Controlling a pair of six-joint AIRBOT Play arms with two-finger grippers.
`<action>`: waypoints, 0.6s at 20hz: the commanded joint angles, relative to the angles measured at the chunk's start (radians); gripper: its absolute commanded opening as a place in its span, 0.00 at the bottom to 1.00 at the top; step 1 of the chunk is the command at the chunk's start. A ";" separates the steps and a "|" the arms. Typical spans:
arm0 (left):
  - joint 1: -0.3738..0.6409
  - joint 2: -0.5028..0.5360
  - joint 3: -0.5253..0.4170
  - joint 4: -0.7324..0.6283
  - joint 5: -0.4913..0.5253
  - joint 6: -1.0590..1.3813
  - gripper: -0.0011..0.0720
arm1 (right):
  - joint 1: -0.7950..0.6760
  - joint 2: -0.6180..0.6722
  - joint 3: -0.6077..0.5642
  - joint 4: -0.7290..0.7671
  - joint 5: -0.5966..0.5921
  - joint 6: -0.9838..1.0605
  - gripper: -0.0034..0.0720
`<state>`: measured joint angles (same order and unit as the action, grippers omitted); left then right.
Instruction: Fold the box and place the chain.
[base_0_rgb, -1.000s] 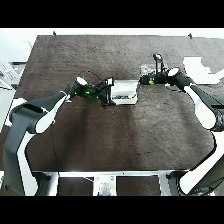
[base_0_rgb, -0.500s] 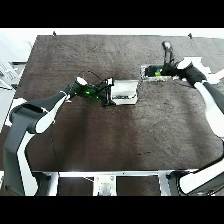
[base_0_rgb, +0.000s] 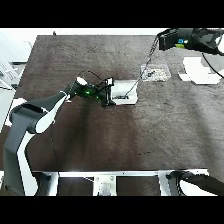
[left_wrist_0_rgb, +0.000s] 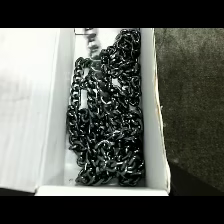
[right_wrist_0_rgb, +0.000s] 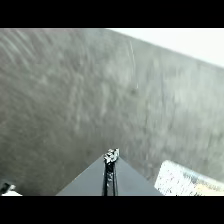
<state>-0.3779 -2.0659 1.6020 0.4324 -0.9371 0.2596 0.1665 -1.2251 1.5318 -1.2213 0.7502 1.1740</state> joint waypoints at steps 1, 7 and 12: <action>0.000 0.001 0.001 0.000 0.000 0.000 0.58 | 0.101 0.075 0.000 -0.108 0.045 0.050 0.06; 0.000 0.001 0.001 0.000 0.000 0.000 0.58 | 0.205 0.074 -0.122 -0.107 0.056 0.107 0.06; 0.000 0.001 0.001 0.000 0.001 0.000 0.58 | 0.253 0.063 -0.362 -0.094 -0.189 0.155 0.06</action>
<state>-0.3779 -2.0659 1.6020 0.4324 -0.9367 0.2596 0.3912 -1.1561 1.2881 -1.3201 0.6979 1.3010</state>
